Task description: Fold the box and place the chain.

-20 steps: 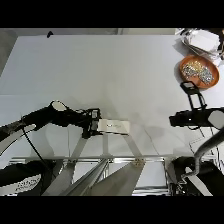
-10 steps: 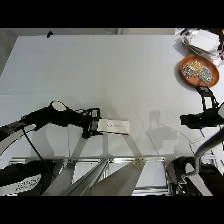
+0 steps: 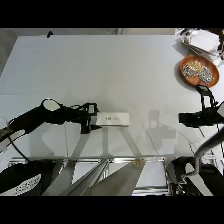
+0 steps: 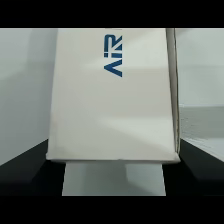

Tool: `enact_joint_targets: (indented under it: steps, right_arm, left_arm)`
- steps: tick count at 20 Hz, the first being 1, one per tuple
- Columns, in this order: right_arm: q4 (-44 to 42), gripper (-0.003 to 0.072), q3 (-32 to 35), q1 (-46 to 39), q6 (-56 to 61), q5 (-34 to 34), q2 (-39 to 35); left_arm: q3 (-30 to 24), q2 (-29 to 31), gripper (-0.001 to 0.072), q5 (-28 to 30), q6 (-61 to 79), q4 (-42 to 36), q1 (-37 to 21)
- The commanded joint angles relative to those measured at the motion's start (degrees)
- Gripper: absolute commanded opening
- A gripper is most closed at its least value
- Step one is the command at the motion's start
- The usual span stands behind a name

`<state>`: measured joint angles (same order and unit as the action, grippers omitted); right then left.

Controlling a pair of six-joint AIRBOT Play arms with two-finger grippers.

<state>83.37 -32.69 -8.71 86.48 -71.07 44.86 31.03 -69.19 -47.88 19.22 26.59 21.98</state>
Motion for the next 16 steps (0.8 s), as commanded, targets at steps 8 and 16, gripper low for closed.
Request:
enact_joint_targets:
  steps: [8, 16]
  right_arm:
    - [-0.26, 0.0012, 0.02, -0.04, -1.70, 0.15, 0.04]
    - [-0.31, 0.0012, 0.02, -0.04, -3.32, 0.15, 0.04]
  left_arm:
    - [0.04, 21.57, 0.0003, 18.18, -25.09, 15.26, -28.59]
    - [0.04, 16.04, 0.0004, 20.39, -35.63, 23.43, -48.13]
